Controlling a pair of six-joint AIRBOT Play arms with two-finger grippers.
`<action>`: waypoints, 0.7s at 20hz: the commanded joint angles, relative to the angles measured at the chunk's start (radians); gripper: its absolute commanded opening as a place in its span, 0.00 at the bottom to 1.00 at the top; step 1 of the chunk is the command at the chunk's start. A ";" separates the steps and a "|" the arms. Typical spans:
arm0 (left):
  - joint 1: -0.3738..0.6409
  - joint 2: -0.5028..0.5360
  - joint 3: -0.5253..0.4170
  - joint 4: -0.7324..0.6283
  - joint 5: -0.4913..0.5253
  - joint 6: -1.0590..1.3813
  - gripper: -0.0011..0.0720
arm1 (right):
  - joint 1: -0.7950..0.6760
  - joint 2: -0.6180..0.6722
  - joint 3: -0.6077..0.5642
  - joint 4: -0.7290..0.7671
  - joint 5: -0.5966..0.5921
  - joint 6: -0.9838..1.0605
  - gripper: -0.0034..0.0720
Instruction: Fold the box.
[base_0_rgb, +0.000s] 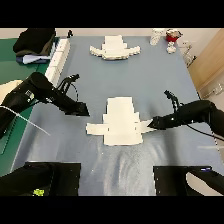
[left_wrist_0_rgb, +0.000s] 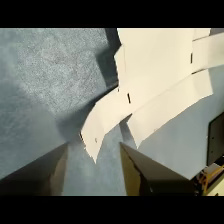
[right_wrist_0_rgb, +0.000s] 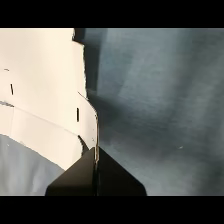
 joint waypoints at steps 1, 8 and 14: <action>0.068 -0.029 -0.015 -0.096 -0.021 0.065 0.73 | 0.078 0.128 -0.089 0.001 0.068 0.018 0.05; 0.068 -0.264 0.007 -0.338 0.041 0.296 0.73 | 0.212 0.145 -0.095 0.001 0.147 0.054 0.05; 0.040 -0.464 0.090 -0.402 0.023 0.376 0.73 | 0.214 0.144 -0.095 -0.005 0.151 0.055 0.05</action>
